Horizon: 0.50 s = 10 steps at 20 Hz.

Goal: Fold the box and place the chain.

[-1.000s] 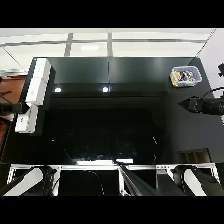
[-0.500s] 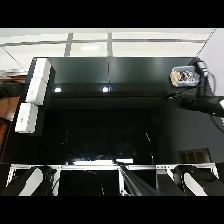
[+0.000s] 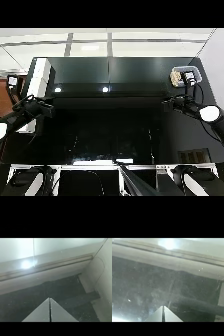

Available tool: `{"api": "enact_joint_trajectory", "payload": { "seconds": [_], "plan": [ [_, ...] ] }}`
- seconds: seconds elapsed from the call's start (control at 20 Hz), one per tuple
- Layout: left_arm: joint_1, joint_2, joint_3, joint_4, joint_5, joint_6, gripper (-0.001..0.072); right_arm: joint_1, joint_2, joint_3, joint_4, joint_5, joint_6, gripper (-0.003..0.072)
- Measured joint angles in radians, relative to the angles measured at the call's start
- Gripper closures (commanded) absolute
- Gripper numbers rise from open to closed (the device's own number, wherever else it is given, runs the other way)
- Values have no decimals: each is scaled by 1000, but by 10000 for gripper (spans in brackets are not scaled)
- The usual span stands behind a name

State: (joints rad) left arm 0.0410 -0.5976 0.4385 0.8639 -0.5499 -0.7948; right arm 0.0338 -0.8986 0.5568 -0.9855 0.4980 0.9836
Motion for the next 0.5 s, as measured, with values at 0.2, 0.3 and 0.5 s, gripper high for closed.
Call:
{"api": "enact_joint_trajectory", "payload": {
  "seconds": [0.2,0.3,0.5],
  "plan": [
    [-18,4,-14,9,34,2,680,1,-1,-4,-6,-15,0,668],
    [-21,4,-18,11,36,2,680,1,-1,-5,-8,-17,0,667],
    [-23,4,-19,13,42,2,680,1,-1,-5,-10,-19,0,667]
  ]
}}
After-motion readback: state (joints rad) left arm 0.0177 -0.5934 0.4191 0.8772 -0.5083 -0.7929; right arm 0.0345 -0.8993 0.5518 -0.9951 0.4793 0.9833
